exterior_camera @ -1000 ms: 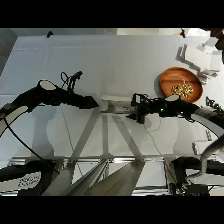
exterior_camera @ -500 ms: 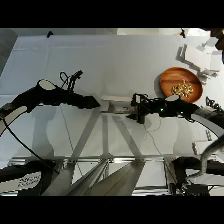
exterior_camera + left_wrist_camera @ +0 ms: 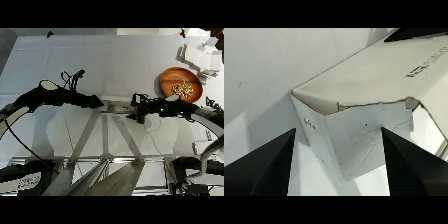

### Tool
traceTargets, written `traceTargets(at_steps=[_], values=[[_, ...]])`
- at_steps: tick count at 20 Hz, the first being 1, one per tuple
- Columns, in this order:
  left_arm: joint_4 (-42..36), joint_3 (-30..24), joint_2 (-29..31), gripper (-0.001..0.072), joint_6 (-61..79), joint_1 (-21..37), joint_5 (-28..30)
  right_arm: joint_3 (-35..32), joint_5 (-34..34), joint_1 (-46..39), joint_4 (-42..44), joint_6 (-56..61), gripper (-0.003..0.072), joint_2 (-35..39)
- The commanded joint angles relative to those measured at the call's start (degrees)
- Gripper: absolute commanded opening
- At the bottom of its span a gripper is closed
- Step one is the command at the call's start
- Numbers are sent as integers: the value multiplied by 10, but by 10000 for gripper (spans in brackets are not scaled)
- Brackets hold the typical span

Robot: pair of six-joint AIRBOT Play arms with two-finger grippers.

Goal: Fold the box and place the chain.

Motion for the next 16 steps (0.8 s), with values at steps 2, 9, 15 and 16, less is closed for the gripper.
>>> traceTargets(at_steps=[2,9,15,16], values=[[-4,0,0,596,3,-18,23,0,0,0,0,0,508,0],[3,0,0,596,1,-58,88,0,0,0,0,0,508,0],[66,0,0,596,-34,-78,139,0,0,0,0,0,508,0],[68,0,0,596,-34,-80,144,0,0,0,0,0,508,0]])
